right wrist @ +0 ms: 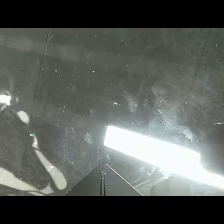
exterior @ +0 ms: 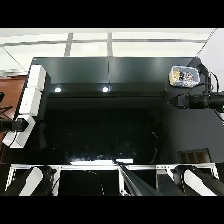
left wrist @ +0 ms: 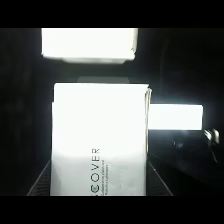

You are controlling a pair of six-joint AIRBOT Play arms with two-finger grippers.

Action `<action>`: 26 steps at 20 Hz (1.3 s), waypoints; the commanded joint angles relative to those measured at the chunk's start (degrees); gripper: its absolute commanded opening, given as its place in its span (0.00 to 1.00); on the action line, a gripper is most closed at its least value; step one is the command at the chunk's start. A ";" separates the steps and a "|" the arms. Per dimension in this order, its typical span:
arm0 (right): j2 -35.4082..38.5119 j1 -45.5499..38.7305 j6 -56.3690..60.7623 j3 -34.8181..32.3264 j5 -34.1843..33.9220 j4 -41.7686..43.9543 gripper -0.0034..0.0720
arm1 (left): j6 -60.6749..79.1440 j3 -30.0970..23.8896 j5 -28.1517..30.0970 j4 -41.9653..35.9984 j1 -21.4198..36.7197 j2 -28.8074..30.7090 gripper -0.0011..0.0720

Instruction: Fold the box and place the chain.

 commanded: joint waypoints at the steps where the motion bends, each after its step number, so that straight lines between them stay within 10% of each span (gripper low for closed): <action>1: -0.04 0.00 1.44 0.02 -0.13 0.04 0.06 | 8.13 -1.53 4.35 -7.76 0.07 0.15 0.33; 15: -0.04 0.00 3.19 0.02 0.07 0.02 0.06 | 8.15 -1.53 14.69 -6.86 0.07 -2.64 0.33; 16: -0.04 0.00 3.19 0.02 0.02 0.04 0.06 | 8.17 -1.53 15.10 -8.35 0.00 -3.06 0.41; 18: -0.04 0.00 3.19 0.02 -0.15 0.07 0.06 | 8.13 -1.40 15.32 -9.77 0.02 -3.54 1.00; 22: -0.04 0.00 3.17 0.02 -0.28 0.52 0.06 | 7.67 4.83 11.30 -12.98 -0.31 -3.39 0.99; 26: -0.04 5.33 1.25 0.15 -7.93 3.80 0.06 | 7.76 15.96 6.16 -33.00 -5.11 -3.41 0.92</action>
